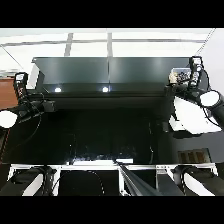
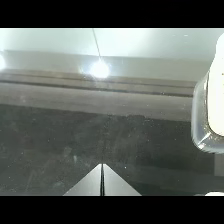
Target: Fold the box and place the chain.
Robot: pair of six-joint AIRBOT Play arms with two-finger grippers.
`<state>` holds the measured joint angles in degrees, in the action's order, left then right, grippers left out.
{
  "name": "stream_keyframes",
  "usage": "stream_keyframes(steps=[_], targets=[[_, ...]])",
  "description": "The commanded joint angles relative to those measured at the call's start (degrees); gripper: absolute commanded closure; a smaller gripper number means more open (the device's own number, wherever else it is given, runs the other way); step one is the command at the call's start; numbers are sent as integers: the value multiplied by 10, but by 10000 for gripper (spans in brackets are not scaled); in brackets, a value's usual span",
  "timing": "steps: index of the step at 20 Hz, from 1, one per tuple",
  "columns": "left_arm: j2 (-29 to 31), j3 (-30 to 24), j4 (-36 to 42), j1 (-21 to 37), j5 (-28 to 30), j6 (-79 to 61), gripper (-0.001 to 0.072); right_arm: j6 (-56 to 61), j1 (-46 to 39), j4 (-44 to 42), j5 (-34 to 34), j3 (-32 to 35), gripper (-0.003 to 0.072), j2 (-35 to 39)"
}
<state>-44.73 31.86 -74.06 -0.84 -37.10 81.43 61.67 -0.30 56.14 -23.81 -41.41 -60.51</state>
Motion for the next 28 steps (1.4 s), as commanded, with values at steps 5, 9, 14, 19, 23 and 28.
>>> stream_keyframes(steps=[5, 9, 14, 19, 23, 28], targets=[[0, 0, 0, 0, 0, 0, 681, 0, 0, 0, 0, 0, 669, 0], [0, 0, 0, 0, 0, 0, 681, 0, 0, 0, 0, 0, 669, 0], [0, 0, 0, 0, 0, 0, 681, 0, 0, 0, 0, 0, 669, 0], [0, 0, 0, 0, 0, 0, 681, 0, 0, -12, 0, 0, 670, 0], [0, 0, 4, -1, 2, 0, 681, 0, 0, -50, -1, 0, 670, 0], [-21, 0, 58, -1, 25, 0, 646, 65, 2, -98, -37, 0, -26, -3]])
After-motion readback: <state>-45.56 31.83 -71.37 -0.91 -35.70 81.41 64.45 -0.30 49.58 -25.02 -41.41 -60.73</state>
